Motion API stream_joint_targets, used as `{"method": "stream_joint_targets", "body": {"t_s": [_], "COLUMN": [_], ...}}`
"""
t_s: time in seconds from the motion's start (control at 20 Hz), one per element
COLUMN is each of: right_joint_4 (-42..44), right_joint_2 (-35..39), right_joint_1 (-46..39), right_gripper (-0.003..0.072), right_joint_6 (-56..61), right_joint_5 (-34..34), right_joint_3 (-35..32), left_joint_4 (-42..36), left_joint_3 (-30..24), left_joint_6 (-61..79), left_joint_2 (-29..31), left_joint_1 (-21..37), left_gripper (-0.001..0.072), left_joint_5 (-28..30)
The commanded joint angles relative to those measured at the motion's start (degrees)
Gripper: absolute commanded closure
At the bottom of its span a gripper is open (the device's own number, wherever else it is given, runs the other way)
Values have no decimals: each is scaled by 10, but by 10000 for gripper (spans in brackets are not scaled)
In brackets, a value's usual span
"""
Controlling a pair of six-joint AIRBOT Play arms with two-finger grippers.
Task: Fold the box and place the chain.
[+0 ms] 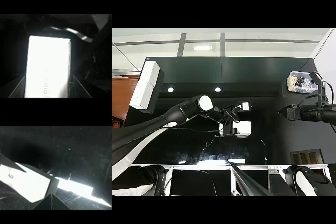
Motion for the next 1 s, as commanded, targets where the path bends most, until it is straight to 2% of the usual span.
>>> {"method": "stream_joint_targets", "body": {"t_s": [0.0,0.3,0.4,0.55,0.6,0.65,0.7,0.75,0.95], "right_joint_4": [0,0,0,0,0,1,0,0,0], "right_joint_2": [0,0,0,0,0,0,0,0,0], "right_joint_1": [0,0,0,0,0,0,0,0,0], "right_gripper": [663,663,663,663,663,663,663,663,663], "right_joint_6": [0,0,1,1,1,1,1,1,1], "right_joint_5": [-7,-8,-8,-9,-9,-8,-7,-7,-6], "right_joint_3": [0,0,0,0,0,0,0,0,0], "left_joint_4": [17,58,78,143,161,166,174,188,294], "left_joint_3": [0,0,0,0,0,2,9,16,21], "left_joint_6": [-3,-3,-2,-2,-7,-35,-82,-119,-287], "left_joint_2": [-1,-7,-17,-35,-38,-36,-31,-23,49], "left_joint_1": [-9,-21,-32,-58,-65,-68,-68,-64,-22], "left_gripper": [-5,-5,-5,-4,16,166,389,416,416], "left_joint_5": [-14,-4,15,32,32,32,23,11,-52]}}
